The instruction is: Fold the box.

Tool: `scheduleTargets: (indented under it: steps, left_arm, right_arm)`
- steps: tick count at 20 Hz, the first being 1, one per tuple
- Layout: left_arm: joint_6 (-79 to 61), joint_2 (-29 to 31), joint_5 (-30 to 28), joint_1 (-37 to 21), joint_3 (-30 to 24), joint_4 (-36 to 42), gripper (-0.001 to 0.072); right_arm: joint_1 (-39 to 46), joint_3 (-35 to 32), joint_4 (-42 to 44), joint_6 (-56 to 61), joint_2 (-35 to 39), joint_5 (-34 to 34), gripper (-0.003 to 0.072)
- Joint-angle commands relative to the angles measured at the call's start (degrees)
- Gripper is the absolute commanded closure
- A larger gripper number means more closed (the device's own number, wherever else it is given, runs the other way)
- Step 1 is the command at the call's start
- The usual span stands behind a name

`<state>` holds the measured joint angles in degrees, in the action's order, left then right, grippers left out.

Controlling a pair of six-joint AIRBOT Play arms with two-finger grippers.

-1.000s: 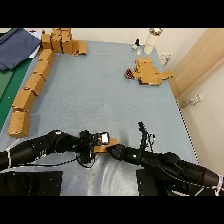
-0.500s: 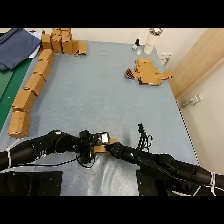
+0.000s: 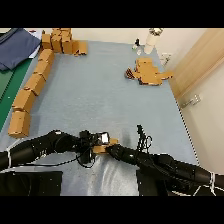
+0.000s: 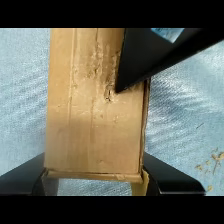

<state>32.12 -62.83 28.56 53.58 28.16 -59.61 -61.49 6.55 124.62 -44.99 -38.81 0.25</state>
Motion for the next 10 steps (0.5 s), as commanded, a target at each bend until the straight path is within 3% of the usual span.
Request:
scheduleTargets:
  steps: [1,4,9,10]
  left_arm:
    - [0.00,-0.04,0.00,0.00,-0.02,0.00,0.0299]
    - [0.00,-0.04,0.00,0.00,-0.02,0.00,0.0299]
    - [0.00,-0.04,0.02,0.02,-0.02,0.00,0.0299]
    - [0.00,-0.04,0.00,0.00,-0.02,0.00,0.0299]
  right_arm:
    - [-0.04,-0.04,-1.44,-0.02,-0.15,0.72,0.0683]
    - [0.20,0.52,-4.87,0.00,3.78,-2.69,0.0684]
    - [1.29,4.63,-16.59,0.02,12.94,-17.14,0.0684]
    - [1.86,6.62,-20.13,0.31,14.64,-23.43,0.0684]
